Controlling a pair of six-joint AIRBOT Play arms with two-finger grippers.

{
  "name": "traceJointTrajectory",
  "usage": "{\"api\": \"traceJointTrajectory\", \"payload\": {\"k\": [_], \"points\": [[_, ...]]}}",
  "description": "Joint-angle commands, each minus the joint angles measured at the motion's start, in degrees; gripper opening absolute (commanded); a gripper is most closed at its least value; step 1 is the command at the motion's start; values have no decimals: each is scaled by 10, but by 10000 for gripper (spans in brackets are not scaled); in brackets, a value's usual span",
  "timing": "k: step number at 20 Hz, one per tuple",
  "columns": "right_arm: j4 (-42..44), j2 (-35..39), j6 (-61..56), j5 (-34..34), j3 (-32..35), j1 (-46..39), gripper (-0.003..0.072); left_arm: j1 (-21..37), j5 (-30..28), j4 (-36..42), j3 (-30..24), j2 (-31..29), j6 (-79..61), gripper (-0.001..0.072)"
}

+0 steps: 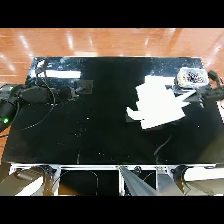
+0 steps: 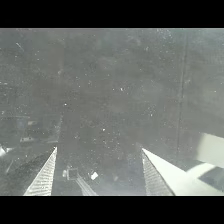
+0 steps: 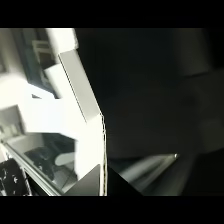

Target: Fold the box and place the chain.

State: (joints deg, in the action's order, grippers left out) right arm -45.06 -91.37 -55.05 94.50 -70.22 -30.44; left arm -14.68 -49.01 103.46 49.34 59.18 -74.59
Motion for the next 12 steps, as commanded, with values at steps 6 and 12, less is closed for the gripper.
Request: {"api": "traceJointTrajectory", "payload": {"k": [6,12], "points": [[85,283,-85,-302,229,270,36,0,-11,3,0,0,-1,612],[43,406,-232,-530,448,482,37,-1,-47,3,-2,0,-11,612]]}}
